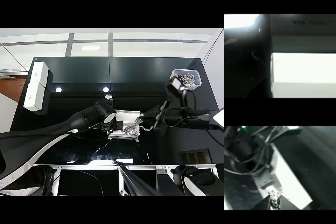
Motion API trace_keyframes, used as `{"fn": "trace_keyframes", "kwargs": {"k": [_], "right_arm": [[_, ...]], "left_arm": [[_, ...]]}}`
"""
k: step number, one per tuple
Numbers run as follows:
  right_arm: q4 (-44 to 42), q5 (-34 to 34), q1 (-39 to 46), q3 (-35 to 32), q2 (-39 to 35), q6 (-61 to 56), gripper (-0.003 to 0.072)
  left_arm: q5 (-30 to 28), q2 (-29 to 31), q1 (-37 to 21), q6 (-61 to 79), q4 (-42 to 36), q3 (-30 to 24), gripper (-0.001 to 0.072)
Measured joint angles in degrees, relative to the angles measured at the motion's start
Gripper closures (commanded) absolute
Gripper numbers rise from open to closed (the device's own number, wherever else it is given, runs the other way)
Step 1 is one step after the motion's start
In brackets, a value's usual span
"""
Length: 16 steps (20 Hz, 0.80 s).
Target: Fold the box and place the chain.
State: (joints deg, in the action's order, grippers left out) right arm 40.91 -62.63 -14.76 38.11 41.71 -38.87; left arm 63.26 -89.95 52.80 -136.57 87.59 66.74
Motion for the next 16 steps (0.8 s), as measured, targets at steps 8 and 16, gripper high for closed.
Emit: {"fn": "trace_keyframes", "kwargs": {"k": [8, 16], "right_arm": [[16.94, 4.24, 2.10, -1.70, 2.05, -4.15, 0.0112], [22.97, 15.80, 4.44, -15.04, 3.87, 6.40, 0.0211]], "left_arm": [[0.07, 0.00, 0.00, 0.02, 0.00, 0.00, 0.0677], [0.04, 0.00, 0.00, 0.02, 0.00, 0.00, 0.0676]]}}
